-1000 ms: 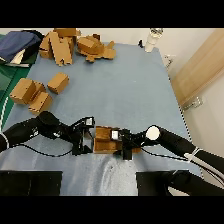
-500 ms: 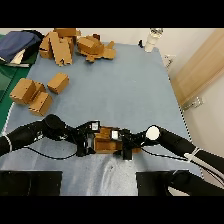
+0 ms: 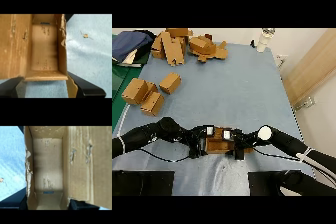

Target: Fold the box.

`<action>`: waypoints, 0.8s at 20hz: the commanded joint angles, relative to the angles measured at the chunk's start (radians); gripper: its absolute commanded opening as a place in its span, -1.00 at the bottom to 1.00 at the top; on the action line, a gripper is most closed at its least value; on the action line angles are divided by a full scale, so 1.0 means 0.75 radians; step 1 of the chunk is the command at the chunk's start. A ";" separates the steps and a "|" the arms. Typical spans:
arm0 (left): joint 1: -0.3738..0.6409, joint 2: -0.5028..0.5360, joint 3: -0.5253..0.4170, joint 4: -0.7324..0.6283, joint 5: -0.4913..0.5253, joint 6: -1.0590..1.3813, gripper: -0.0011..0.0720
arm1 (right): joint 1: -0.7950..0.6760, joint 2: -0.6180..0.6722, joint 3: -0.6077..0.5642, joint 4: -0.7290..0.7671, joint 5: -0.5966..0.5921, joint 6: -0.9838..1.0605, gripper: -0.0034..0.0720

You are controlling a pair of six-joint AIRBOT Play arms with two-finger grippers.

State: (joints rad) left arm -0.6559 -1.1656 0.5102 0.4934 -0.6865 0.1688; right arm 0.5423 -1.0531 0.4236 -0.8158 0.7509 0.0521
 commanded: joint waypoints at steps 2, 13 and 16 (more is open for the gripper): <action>-0.007 -0.028 -0.003 0.048 0.000 -0.001 0.94 | -0.001 0.000 0.001 0.001 0.001 0.000 0.36; -0.090 -0.038 -0.003 0.041 0.090 -0.001 0.93 | -0.001 0.000 0.001 0.001 0.001 0.000 0.36; -0.090 -0.041 -0.003 0.041 0.097 -0.001 -0.02 | -0.001 0.000 0.001 0.001 0.001 0.000 0.36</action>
State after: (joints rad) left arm -0.7208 -1.1946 0.5083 0.5205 -0.6205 0.1680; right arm 0.5423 -1.0534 0.4236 -0.8158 0.7509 0.0517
